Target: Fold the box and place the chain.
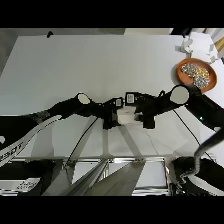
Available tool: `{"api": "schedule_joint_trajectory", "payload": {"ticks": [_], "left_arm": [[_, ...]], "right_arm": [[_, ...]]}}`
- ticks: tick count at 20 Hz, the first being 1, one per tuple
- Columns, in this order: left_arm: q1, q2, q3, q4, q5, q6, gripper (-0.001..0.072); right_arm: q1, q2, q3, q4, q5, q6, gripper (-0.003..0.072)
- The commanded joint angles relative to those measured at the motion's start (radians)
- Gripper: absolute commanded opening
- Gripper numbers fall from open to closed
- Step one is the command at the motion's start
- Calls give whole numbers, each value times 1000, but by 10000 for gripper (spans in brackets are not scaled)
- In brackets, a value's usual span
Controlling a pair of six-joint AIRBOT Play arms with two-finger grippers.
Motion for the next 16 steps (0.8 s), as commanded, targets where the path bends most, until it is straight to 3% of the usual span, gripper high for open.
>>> {"api": "schedule_joint_trajectory", "payload": {"ticks": [1, 6, 11, 16], "left_arm": [[0, 1, 0, 0, 0, 0, 207], [0, 1, 0, 0, 0, 0, 207], [0, 0, 0, 0, 0, 0, 207], [0, 1, 0, 0, 0, 0, 207]], "right_arm": [[1, 3, -1, 12, 45, 0, 269], [1, 3, -10, 11, 13, -1, 269], [1, 2, -11, 2, -70, -1, 213], [1, 2, -12, -2, -73, -1, 213]]}}
